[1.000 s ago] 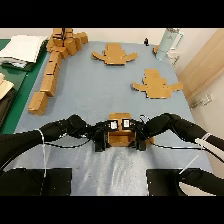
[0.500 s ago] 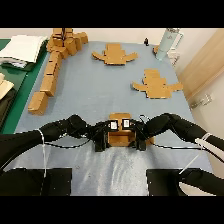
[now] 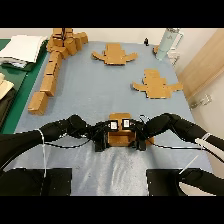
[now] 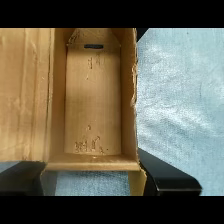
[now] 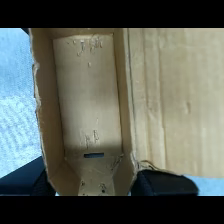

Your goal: Fold the box.

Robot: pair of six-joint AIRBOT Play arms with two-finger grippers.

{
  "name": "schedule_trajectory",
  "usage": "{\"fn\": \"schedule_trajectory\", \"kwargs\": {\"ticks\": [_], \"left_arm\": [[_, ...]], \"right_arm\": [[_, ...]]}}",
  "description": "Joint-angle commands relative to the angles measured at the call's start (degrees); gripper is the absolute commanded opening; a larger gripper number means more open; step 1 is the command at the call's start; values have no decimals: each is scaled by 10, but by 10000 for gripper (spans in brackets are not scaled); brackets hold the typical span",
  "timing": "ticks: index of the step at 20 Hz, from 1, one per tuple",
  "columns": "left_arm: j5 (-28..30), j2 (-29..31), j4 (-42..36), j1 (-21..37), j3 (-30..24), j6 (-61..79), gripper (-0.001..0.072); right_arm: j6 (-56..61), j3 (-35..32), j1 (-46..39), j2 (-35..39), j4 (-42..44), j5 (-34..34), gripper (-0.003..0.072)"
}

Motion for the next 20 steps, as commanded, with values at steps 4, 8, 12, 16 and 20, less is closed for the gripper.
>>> {"fn": "schedule_trajectory", "kwargs": {"ticks": [4,8,12,16,20], "left_arm": [[0,0,0,0,0,0,482],[0,0,0,0,0,0,482],[0,0,0,0,0,0,482],[0,0,0,0,0,0,482],[0,0,0,0,0,0,482]], "right_arm": [[0,0,0,0,1,0,584],[7,0,0,8,-4,0,720],[107,1,-2,40,-86,0,720],[162,0,-2,104,-161,-37,720],[186,0,-1,177,-126,-99,720]]}}
